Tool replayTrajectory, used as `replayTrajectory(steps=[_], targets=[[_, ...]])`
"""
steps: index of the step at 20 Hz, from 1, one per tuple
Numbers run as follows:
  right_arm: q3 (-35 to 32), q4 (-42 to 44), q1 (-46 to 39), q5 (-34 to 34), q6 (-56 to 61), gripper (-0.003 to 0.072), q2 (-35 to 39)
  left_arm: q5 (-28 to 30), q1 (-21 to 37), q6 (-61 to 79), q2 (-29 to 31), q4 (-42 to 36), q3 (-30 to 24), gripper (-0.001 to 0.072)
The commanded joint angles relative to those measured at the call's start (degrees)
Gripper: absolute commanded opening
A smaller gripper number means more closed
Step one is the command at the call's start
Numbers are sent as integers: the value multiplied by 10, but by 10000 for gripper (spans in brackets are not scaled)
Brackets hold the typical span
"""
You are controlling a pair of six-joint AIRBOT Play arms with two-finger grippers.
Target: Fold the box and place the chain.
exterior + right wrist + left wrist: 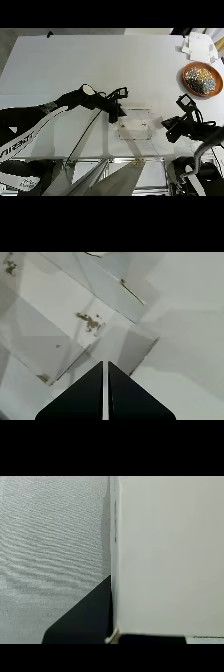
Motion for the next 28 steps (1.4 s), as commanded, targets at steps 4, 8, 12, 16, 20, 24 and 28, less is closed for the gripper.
replayTrajectory(steps=[4, 8, 12, 16, 20, 24, 28], targets=[[0, 0, 65, 0, -124, 10, -11, 0, 0, 0, 0, 0, 0, 8], [0, -3, 68, 4, -124, 86, -11, 0, 0, 0, 0, 0, 0, 8], [0, -3, 69, 18, -124, 99, -9, 0, 0, 0, 0, 0, 0, 8], [-2, -38, 130, 16, -124, 102, -2, 0, 0, 0, 0, 0, 0, 8], [-27, -68, 198, -21, -124, 116, -1, 0, 0, 0, 0, 0, 0, 8], [-32, -78, 211, -32, -124, 186, -1, 0, 0, 0, 0, 0, 0, 8], [-63, -78, 211, -72, -124, 463, -1, 0, 0, 0, 0, 0, 0, 8]])
